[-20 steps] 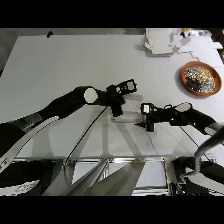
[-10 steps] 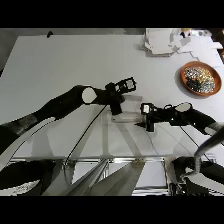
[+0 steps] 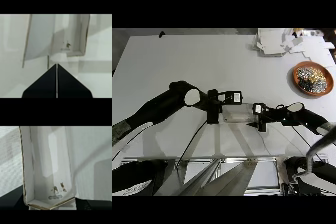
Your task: Fold the box and place the chain.
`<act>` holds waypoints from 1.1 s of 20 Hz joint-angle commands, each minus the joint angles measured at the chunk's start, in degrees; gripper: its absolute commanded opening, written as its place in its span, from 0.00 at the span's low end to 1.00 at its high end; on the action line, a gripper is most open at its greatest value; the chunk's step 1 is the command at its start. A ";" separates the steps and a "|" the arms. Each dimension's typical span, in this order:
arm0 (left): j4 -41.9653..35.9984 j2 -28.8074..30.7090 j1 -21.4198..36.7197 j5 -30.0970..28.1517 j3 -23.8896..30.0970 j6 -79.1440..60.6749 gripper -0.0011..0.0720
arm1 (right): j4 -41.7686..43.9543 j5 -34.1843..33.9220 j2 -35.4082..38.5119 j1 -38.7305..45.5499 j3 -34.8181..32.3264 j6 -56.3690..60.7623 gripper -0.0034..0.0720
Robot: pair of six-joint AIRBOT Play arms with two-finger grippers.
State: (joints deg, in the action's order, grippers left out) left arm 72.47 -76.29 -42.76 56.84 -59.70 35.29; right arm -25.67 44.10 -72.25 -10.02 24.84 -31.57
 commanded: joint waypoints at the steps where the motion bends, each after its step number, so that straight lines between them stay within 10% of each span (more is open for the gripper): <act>1: 1.09 -2.56 0.72 3.67 0.28 -0.83 0.03 | 0.02 0.04 -0.02 0.02 -0.02 0.02 0.62; 18: -6.12 -5.27 5.73 -5.38 8.74 -11.65 0.23 | 0.02 0.04 -0.02 0.02 -0.02 0.02 0.62; 22: -8.79 -5.11 5.73 -11.10 8.74 -17.84 0.42 | 0.02 0.04 -0.02 0.02 -0.02 0.02 0.62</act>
State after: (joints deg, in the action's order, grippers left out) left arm 65.58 -81.54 -37.12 50.02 -51.11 21.45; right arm -25.67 44.12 -72.25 -10.02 24.84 -31.57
